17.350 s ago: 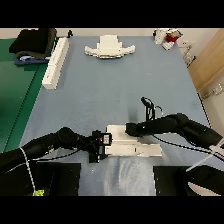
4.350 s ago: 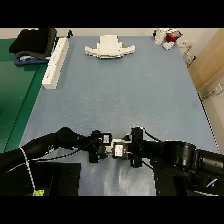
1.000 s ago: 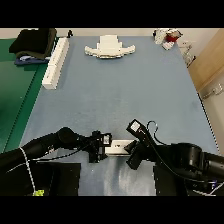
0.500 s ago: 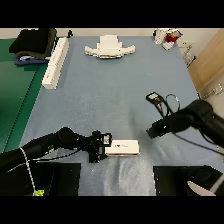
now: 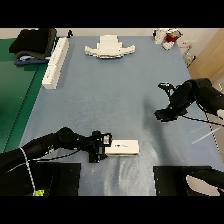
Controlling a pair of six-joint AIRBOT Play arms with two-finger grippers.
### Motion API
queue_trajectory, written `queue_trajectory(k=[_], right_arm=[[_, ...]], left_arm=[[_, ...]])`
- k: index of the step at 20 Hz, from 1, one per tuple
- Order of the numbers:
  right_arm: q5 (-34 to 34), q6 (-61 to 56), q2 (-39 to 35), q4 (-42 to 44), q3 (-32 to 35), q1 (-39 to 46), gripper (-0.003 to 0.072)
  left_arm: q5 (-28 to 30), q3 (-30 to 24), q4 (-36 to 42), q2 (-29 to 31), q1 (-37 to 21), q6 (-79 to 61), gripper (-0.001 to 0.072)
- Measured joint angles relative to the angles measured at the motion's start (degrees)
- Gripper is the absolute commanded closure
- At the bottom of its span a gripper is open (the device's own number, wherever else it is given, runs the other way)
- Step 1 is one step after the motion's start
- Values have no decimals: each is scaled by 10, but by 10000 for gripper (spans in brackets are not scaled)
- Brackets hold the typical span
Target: Fold the box.
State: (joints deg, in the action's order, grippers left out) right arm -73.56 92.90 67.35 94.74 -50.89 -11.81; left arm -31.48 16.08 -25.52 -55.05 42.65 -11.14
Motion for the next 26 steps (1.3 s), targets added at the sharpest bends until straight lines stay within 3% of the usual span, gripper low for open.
queue_trajectory(k=[16, 19, 23, 26], right_arm=[[5, 4, 19, 2, -10, 10, 681], [5, 4, 19, 2, -10, 10, 681], [5, 4, 19, 2, -10, 10, 681], [5, 4, 19, 2, -10, 10, 681]], left_arm=[[1, 4, -2, 2, 0, 8, 181], [-4, 9, -2, 27, -12, 46, 182], [-7, 11, -26, 116, -89, 149, 181], [-10, 11, -111, 190, -198, 271, 182]])
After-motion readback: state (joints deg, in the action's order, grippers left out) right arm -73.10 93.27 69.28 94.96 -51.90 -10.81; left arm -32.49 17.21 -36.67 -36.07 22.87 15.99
